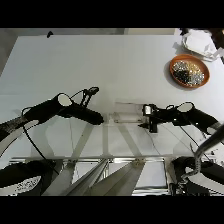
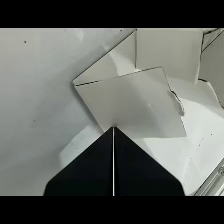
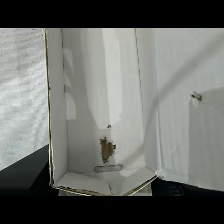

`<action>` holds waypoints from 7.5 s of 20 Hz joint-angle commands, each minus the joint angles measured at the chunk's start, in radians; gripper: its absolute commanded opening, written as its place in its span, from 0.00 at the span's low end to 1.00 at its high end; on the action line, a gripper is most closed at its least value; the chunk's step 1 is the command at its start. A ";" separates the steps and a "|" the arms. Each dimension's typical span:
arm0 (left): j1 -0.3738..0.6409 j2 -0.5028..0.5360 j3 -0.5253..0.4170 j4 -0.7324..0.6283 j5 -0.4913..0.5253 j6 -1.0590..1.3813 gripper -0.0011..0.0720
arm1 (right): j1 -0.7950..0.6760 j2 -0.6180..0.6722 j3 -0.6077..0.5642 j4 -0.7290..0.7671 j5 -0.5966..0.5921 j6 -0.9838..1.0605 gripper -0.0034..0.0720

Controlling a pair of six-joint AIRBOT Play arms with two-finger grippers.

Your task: Fold the box and place the chain.

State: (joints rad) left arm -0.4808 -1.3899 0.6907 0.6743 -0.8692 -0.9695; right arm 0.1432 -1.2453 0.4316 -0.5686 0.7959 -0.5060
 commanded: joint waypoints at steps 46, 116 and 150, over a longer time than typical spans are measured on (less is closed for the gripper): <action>-0.057 0.048 0.000 -0.140 0.076 0.005 0.30 | 0.000 0.001 0.000 -0.002 0.000 0.000 0.59; -0.402 -0.294 0.518 0.625 -0.156 -1.212 0.03 | 0.000 0.001 0.000 -0.003 0.000 0.000 0.59; -0.365 -0.245 0.574 0.624 -0.314 -1.138 0.41 | 0.000 0.001 0.000 -0.003 0.000 0.000 0.59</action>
State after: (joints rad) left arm -0.8669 -1.6516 1.2652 1.2835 -1.1328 -2.1551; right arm 0.1436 -1.2453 0.4316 -0.5686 0.7929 -0.5056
